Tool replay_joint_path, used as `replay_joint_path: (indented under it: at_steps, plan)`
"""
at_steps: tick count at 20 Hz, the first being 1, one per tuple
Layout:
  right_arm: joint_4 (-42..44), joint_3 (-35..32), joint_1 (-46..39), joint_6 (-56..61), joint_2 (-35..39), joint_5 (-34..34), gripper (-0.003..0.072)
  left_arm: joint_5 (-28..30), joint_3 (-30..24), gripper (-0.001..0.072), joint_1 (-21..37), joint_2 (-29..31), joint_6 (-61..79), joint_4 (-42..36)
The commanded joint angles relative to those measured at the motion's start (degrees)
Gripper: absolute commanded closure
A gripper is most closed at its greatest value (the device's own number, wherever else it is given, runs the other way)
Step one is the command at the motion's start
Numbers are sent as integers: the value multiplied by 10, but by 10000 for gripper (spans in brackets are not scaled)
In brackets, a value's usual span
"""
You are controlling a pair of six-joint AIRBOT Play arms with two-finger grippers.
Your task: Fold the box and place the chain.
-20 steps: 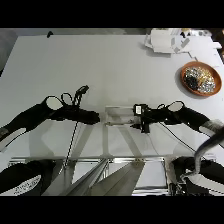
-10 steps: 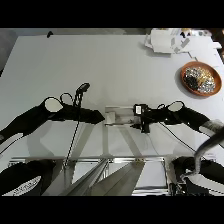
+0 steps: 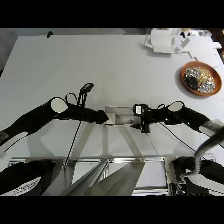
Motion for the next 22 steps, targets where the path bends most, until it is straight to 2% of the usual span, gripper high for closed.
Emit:
replay_joint_path:
  at_steps: [1, 6, 13, 19, 22]
  plan:
    - [0, 0, 0, 0, 0, 0, 289, 4, 38, 289, -24, -21, -106, 83]
    - [0, 0, 0, 0, 0, 0, 289, -1, 75, 289, -50, -34, -209, 135]
    - [0, 0, 0, 0, 0, 0, 289, -26, 100, 289, -92, -58, -349, 216]
    - [0, 0, 0, 0, 0, 0, 289, -70, 147, 293, -112, -66, -472, 313]
    - [0, 0, 0, 0, 0, 0, 289, -106, 168, 296, -124, -78, -511, 334]
